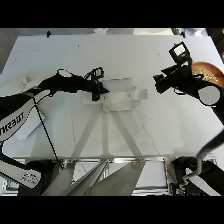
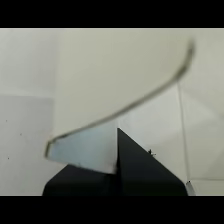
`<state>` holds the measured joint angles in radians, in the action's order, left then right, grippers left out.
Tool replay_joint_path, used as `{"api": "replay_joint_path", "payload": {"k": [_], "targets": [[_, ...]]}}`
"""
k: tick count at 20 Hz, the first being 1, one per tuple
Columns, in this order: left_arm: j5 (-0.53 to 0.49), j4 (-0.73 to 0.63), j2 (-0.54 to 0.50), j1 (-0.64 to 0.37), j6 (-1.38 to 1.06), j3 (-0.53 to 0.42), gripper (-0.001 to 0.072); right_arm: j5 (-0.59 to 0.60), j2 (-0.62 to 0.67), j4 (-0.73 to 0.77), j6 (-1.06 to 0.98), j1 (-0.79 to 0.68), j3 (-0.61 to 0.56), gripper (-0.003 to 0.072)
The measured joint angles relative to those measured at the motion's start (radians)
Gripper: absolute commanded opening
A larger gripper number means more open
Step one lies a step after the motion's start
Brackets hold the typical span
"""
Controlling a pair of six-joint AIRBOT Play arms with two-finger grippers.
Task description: Fold the box and place the chain.
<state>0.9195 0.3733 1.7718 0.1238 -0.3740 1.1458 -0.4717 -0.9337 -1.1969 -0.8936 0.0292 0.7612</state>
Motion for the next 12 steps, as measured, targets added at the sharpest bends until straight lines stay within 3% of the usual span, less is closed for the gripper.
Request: {"api": "replay_joint_path", "payload": {"k": [12], "targets": [[0.056, -0.029, 0.035, 0.0, 0.015, 0.013, 0.0005, 0.0, 0.0, 0.001, 0.0, 0.0, 0.0, 0.0419]]}}
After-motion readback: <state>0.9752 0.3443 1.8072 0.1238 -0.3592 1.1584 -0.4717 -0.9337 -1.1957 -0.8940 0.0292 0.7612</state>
